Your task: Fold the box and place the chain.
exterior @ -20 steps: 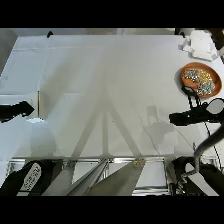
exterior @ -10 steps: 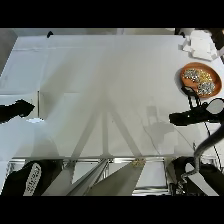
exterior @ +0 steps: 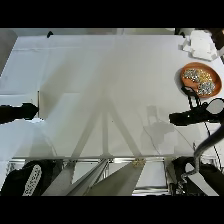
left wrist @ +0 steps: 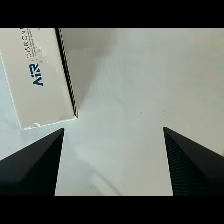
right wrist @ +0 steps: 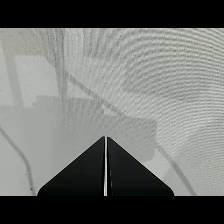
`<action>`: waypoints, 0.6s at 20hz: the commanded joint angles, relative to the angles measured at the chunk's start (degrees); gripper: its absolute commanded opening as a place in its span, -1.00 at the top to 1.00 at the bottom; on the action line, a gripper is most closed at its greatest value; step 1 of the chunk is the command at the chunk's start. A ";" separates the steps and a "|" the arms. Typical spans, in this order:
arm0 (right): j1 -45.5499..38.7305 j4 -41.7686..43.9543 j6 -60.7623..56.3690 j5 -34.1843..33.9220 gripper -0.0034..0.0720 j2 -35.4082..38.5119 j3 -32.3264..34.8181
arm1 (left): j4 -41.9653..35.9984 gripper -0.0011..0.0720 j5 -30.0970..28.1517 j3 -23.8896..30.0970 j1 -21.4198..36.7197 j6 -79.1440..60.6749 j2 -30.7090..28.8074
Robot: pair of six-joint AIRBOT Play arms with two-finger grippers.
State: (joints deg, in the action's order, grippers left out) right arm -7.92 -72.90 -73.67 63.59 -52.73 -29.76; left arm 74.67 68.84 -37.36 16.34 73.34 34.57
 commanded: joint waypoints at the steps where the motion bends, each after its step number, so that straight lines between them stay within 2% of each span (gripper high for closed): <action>1: -0.04 0.02 -0.02 0.00 0.87 -0.02 -0.04 | 1.07 -0.93 -0.07 0.02 -0.85 0.07 -0.04; 12: -0.04 0.02 0.00 0.00 0.87 -0.02 -0.04 | 3.63 -0.93 -3.37 0.02 -0.76 0.22 0.00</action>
